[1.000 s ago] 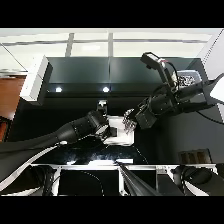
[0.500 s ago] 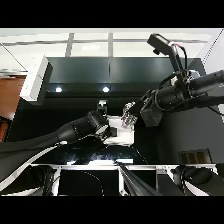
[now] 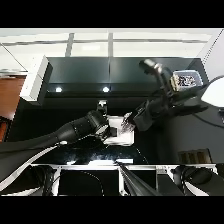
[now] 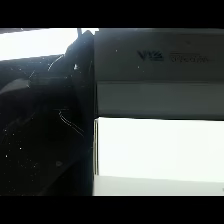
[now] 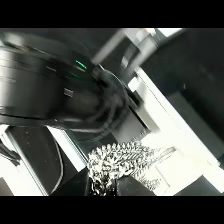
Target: Fold the box and place the chain.
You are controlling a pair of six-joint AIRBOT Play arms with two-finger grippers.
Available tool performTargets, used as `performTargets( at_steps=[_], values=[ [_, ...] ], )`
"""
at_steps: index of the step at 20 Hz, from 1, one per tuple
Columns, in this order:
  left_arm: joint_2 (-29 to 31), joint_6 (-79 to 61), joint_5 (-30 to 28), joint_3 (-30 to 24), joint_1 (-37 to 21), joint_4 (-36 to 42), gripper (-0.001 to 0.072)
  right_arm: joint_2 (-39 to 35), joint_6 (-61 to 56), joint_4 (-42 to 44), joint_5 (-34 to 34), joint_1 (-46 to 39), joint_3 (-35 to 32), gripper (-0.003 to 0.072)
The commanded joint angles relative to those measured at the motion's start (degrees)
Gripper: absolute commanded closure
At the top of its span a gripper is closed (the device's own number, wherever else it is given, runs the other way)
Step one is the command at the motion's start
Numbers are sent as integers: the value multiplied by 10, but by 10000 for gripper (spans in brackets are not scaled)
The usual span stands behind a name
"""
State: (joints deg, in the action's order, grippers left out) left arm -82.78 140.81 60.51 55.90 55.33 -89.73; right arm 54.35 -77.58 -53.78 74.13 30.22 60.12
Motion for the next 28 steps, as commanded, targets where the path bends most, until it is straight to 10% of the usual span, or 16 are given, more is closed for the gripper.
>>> performTargets(
  at_steps=[1, 10, 14, 21, 22, 24, 28],
  values=[
    [0, 0, 0, 0, 0, 0, 681, 9, -14, 5, -88, 23, -89, 648],
    [0, 0, 0, 0, 0, 3, 681, 61, -17, -46, -131, 43, -121, 646],
    [0, 0, 0, 0, 0, 3, 682, 61, -17, -48, -127, 42, -120, 138],
    [0, 0, 0, 0, 0, 13, 680, -56, -16, -148, -10, -146, -90, 132],
    [1, 0, 0, 0, 0, 19, 621, -70, -16, -147, -5, -170, -90, 131],
    [3, 0, 2, 7, 0, 20, 240, -82, -5, -147, 16, -206, -90, 132],
    [47, -17, 5, 19, -1, 11, 224, -82, 3, -155, 25, -225, -90, 131]
  ],
)
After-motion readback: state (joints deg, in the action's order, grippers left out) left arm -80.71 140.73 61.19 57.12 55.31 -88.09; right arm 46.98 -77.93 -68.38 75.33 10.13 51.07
